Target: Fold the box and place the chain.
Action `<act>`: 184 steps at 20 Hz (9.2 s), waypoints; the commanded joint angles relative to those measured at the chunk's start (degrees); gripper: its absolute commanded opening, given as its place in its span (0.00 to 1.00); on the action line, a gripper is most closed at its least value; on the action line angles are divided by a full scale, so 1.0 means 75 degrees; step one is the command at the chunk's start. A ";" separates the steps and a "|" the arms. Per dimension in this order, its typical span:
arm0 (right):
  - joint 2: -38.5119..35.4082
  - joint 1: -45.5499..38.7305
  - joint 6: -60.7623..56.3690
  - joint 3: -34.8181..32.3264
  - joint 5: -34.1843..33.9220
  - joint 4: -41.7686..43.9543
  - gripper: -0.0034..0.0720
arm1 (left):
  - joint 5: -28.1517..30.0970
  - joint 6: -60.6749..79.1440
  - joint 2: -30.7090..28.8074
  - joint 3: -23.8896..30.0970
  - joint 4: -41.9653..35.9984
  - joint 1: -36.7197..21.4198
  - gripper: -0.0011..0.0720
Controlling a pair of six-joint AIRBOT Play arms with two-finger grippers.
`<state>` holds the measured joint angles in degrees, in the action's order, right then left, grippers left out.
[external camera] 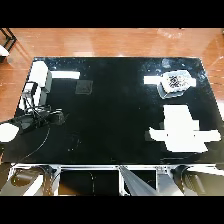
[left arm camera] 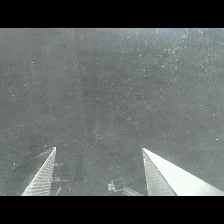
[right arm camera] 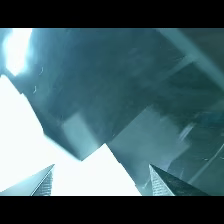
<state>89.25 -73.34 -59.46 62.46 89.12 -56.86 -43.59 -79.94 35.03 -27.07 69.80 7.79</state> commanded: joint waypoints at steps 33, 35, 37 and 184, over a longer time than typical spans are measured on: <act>0.1253 0.1501 0.0679 0.0367 0.1285 -0.0332 0.07 | -0.0052 -0.0003 0.0003 0.0003 0.0003 0.0003 0.87; 0.1174 0.1504 0.0764 0.0353 0.1320 -0.0017 0.07 | -0.0055 -0.0003 0.0003 0.0003 0.0003 0.0003 0.87; 0.1043 0.1504 0.0828 0.0300 0.1323 0.0262 0.07 | -0.0055 -0.0003 0.0003 0.0003 0.0003 0.0003 0.87; -0.5100 1.4930 0.6274 -0.6012 -0.7251 0.0880 0.98 | 0.0003 1.1520 0.5254 -0.1282 -0.3969 0.2798 0.04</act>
<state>50.06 36.42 -12.56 17.37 38.35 -51.64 -43.66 6.48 74.37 -36.62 40.03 28.82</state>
